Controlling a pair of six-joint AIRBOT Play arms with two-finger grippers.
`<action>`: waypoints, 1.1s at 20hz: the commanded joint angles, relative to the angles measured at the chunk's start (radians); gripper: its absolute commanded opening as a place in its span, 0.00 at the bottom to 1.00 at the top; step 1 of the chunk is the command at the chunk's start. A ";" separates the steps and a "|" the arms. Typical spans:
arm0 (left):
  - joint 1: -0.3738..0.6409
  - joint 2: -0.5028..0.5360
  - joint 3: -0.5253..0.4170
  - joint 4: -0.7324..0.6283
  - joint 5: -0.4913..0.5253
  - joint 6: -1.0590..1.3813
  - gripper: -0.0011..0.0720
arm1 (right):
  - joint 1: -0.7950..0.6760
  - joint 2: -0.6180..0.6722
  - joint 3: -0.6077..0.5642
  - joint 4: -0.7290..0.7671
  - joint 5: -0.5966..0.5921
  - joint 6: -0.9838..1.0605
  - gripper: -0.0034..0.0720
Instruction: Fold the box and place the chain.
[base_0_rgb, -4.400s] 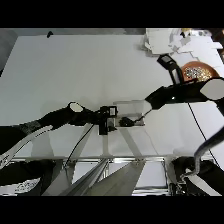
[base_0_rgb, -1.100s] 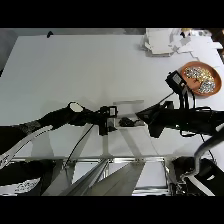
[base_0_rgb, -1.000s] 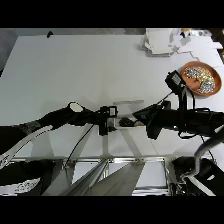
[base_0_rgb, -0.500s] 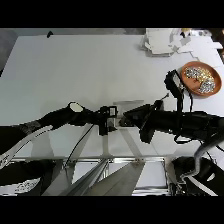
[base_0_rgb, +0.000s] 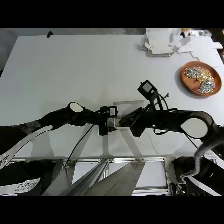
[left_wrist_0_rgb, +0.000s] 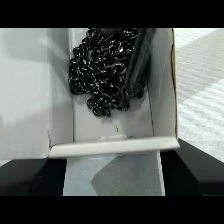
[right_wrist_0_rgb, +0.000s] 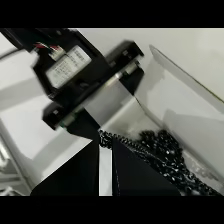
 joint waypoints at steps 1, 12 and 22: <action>0.000 0.001 -0.001 0.000 0.001 0.000 0.20 | 0.001 -0.079 -0.010 -0.093 0.001 0.021 0.14; 0.000 0.001 -0.001 0.000 0.000 0.000 0.20 | -0.382 -0.069 0.101 -0.142 0.110 0.043 0.31; 0.000 0.001 -0.001 0.000 0.000 0.000 0.20 | -0.606 -0.346 0.100 -0.245 0.024 0.023 0.65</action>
